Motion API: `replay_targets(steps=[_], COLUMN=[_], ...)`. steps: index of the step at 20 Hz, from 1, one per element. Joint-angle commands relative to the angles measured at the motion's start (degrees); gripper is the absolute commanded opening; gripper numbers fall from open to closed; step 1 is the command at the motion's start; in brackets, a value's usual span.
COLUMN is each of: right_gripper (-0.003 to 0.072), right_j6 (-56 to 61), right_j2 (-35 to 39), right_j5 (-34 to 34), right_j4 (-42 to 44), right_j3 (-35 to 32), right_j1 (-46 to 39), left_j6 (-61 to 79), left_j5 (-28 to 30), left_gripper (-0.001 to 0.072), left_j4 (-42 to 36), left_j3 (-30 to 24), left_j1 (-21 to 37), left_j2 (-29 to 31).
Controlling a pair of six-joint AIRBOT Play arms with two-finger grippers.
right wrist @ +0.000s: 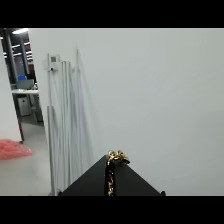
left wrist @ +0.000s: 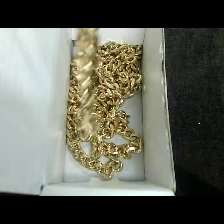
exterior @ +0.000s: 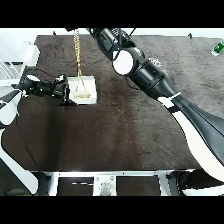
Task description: Fold the box and place the chain.
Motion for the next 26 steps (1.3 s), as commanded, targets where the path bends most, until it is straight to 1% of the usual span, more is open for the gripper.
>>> replay_targets(steps=[1,4,6,11,13,14,15,16,18,20,21,24,25,26], right_gripper=[0.0010,0.0010,0.0010,0.0011,0.0014,0.0083,0.0229,0.0276,0.0278,0.0351,0.0400,0.0396,0.0367,0.0367], right_j6=[0.1,0.1,0.1,0.3,0.3,0.3,0.3,0.2,0.3,-0.1,-1.3,-5.2,-5.1,-5.2], right_j2=[-1.8,-4.2,-4.9,-5.0,-5.0,-5.0,-5.0,-4.9,-4.5,-3.3,-2.3,1.6,3.2,4.4], right_j5=[1.8,3.8,6.8,7.5,9.3,11.0,12.9,14.6,16.6,18.5,18.9,19.2,19.7,20.0], right_j4=[0.0,0.0,0.0,0.0,0.0,0.0,0.0,0.0,0.0,0.0,-0.2,-3.3,-4.8,-5.6], right_j3=[-0.1,-1.7,-4.3,-15.4,-18.3,-19.0,-19.2,-19.2,-19.2,-19.2,-19.2,-19.2,-19.2,-19.1], right_j1=[0.1,0.1,0.1,-1.0,-1.8,-2.3,-2.5,-2.8,-2.9,-2.9,-2.9,-3.1,-3.8,-4.9], left_j6=[0.0,0.0,0.0,0.0,0.0,0.0,0.0,0.0,0.0,0.0,0.0,0.0,0.0,0.0], left_j5=[0.0,0.0,0.0,0.0,0.0,0.0,0.0,0.0,0.0,0.0,0.0,0.0,0.0,0.0], left_gripper=[0.0527,0.0527,0.0527,0.0528,0.0527,0.0527,0.0527,0.0528,0.0527,0.0527,0.0527,0.0527,0.0527,0.0527], left_j4=[0.0,0.0,0.0,0.0,0.0,0.0,0.0,0.0,0.0,0.0,0.0,0.0,0.0,0.0], left_j3=[0.0,0.0,0.0,0.0,0.0,0.0,0.0,0.0,0.0,0.0,0.0,0.0,0.0,0.0], left_j1=[0.0,0.0,0.0,0.0,0.0,0.0,0.0,0.0,0.0,0.0,0.0,0.0,0.0,0.0], left_j2=[0.0,0.0,0.0,0.0,0.0,0.0,0.0,0.0,0.0,0.0,0.0,0.0,0.0,0.0])
